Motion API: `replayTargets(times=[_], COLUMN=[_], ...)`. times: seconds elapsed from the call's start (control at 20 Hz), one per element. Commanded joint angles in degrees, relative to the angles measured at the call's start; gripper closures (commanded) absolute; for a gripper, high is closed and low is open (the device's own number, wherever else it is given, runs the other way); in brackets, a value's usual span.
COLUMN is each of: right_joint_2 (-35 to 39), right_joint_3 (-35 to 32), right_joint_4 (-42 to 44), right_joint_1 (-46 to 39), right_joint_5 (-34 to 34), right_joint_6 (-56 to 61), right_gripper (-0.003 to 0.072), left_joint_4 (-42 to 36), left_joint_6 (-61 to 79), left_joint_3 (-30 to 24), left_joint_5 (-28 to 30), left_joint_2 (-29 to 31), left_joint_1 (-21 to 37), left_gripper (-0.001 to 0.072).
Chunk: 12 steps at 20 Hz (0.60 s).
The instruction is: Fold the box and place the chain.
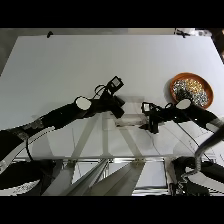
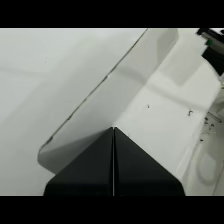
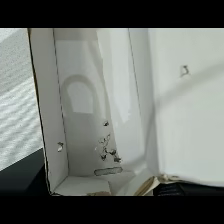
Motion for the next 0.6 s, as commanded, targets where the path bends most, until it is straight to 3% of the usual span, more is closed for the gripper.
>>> replayTargets(times=[0.0, 0.4, 0.55], right_joint_2=[-0.02, -0.02, -0.02], right_joint_3=[0.0, 0.0, 0.0], right_joint_4=[-0.02, -0.02, -0.02], right_joint_1=[0.02, 0.02, 0.02], right_joint_5=[0.0, 0.0, 0.0], right_joint_6=[-0.02, -0.02, -0.02], right_gripper=[0.0272, 0.0272, 0.0272], left_joint_4=[-0.68, -0.28, 6.71], left_joint_6=[-1.79, -1.75, -1.64], left_joint_3=[0.02, 0.02, 0.02], left_joint_5=[0.94, -3.85, -8.13], left_joint_2=[-2.36, -1.49, 2.29], left_joint_1=[-0.07, -0.02, 0.55], left_gripper=[0.0705, 0.07, 0.0699])
